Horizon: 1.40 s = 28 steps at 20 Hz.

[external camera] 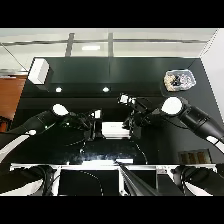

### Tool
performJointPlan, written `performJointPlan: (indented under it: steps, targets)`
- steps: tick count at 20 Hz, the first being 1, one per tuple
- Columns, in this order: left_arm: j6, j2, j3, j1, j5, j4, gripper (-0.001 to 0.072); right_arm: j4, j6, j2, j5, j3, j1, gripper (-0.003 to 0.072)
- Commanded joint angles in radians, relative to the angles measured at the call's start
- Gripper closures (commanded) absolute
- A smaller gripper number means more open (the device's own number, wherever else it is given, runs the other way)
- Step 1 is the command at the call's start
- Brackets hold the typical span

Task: Fold the box and place the chain.

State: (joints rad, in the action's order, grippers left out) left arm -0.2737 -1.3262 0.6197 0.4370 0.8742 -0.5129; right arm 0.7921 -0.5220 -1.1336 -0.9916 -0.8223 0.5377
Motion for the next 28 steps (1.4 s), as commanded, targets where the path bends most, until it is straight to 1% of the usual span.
performJointPlan:
  steps: [1, 2, 4, 5, 6, 10, 13, 17, 28]
  targets:
    - [0.001, -0.001, 0.0, 0.0, -0.003, 0.0, 0.0434, -0.112, -0.117, 0.001, 0.0, -0.003, -0.008, 0.0674]
    - [0.001, -0.001, 0.0, 0.0, -0.002, 0.0, 0.0434, -0.163, -0.252, 0.001, 0.029, -0.002, -0.025, 0.0675]
    - [0.001, -0.001, 0.0, 0.0, -0.003, 0.0, 0.0434, -0.215, -0.559, 0.001, 0.022, 0.003, -0.074, 0.0675]
    - [0.001, -0.001, 0.0, 0.0, -0.003, 0.0, 0.0434, -0.235, -0.65, 0.0, 0.002, 0.015, -0.089, 0.0675]
    - [0.001, -0.001, 0.0, 0.0, -0.003, 0.0, 0.0434, -0.262, -0.684, -0.001, -0.008, 0.032, -0.089, 0.0675]
    - [0.001, -0.001, 0.0, 0.0, -0.003, 0.0, 0.0434, -0.374, -0.726, -0.075, -0.016, 0.063, -0.063, 0.0675]
    - [0.001, -0.001, 0.0, 0.0, -0.003, 0.0, 0.0434, -0.373, -0.728, -0.145, -0.011, 0.064, -0.048, 0.0674]
    - [0.001, -0.001, 0.0, 0.0, -0.003, 0.0, 0.0434, -0.367, -0.727, -0.198, -0.003, 0.069, -0.048, 0.0675]
    - [0.001, -0.001, 0.0, 0.0, -0.003, 0.0, 0.0434, -0.3, -0.727, -0.208, 0.079, 0.069, -0.028, 0.0674]
